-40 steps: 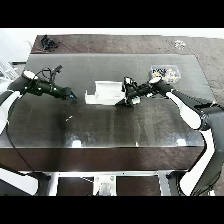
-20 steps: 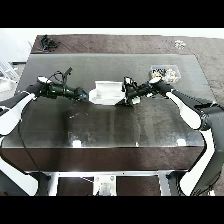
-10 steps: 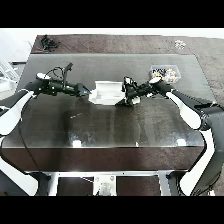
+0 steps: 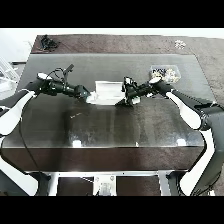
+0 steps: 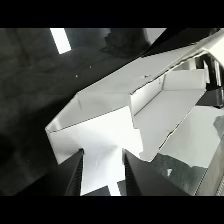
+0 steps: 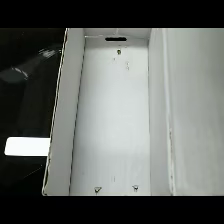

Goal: Fold the box and place the chain.

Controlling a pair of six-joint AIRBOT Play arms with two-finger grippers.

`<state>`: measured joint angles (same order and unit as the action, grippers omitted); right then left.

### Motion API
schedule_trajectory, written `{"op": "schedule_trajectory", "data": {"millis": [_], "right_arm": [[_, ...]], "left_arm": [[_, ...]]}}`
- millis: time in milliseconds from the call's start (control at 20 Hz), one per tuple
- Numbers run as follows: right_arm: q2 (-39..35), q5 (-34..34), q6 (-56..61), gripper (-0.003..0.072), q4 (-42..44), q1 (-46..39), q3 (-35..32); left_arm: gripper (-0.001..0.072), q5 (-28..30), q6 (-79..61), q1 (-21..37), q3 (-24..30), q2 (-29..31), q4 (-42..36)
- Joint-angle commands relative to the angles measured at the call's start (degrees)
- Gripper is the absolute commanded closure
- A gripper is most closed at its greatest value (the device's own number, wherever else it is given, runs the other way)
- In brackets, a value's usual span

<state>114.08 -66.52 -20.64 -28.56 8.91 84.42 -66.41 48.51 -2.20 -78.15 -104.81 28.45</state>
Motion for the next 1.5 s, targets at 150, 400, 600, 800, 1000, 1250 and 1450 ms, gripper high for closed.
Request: {"op": "schedule_trajectory", "data": {"millis": [150,400,600,800,1000,1250,1450], "right_arm": [[0.0,0.0,0.0,0.0099,0.0,0.0,0.0],[0.0,0.0,0.0,0.0100,0.0,0.0,0.0],[0.0,0.0,0.0,0.0100,0.0,0.0,0.0],[0.0,0.0,0.0,0.0100,0.0,0.0,0.0],[0.0,0.0,0.0,0.0099,0.0,0.0,0.0],[0.0,0.0,0.0,0.0100,0.0,0.0,0.0],[0.0,0.0,0.0,0.0100,0.0,0.0,0.0]], "left_arm": [[0.0403,-2.5,0.3,3.5,0.0,0.7,2.4],[0.0481,-2.3,2.6,4.8,0.2,0.6,8.0],[0.0585,0.0,2.7,4.1,1.6,0.2,7.1],[0.0671,3.8,3.6,0.9,1.6,-0.2,6.8],[0.0570,2.8,2.2,0.1,1.6,-2.1,2.9],[0.0549,1.2,1.4,0.1,1.3,-2.1,0.9],[0.0550,-0.5,1.4,1.6,1.3,-1.8,1.8]]}}
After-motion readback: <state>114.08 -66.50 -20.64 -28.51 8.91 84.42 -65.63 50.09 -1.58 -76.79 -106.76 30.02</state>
